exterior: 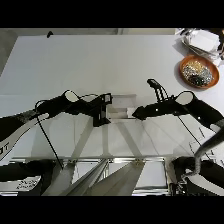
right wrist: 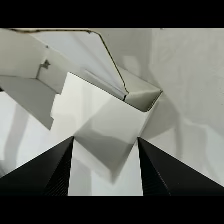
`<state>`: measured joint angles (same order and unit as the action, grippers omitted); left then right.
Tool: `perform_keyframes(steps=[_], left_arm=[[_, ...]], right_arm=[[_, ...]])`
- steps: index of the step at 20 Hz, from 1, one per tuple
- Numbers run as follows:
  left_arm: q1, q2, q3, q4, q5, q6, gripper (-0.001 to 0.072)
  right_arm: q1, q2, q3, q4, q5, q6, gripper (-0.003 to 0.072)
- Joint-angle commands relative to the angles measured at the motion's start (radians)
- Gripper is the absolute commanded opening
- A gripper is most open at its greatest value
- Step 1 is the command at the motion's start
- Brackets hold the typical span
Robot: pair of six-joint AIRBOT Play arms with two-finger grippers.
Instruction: Fold the box and place the chain.
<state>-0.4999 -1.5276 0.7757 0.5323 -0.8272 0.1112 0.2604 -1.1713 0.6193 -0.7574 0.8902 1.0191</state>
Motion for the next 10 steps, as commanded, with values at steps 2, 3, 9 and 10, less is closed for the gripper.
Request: perform_keyframes(steps=[2,3,9,10], left_arm=[[0.000,0.000,0.000,0.000,0.000,0.000,0.0432],[0.000,0.000,0.000,0.000,0.000,0.000,0.0432],[0.000,0.000,0.000,0.000,0.000,0.000,0.0432],[0.000,0.000,0.000,0.000,0.000,0.000,0.0432]], right_arm=[[0.098,-0.001,0.037,-0.195,-0.101,0.195,0.0466],[0.115,-0.001,0.046,-0.209,-0.115,0.219,0.0466],[0.212,-0.046,0.110,-0.396,-0.111,0.459,0.0465],[0.226,-0.056,0.124,-0.438,-0.098,0.502,0.0465]])
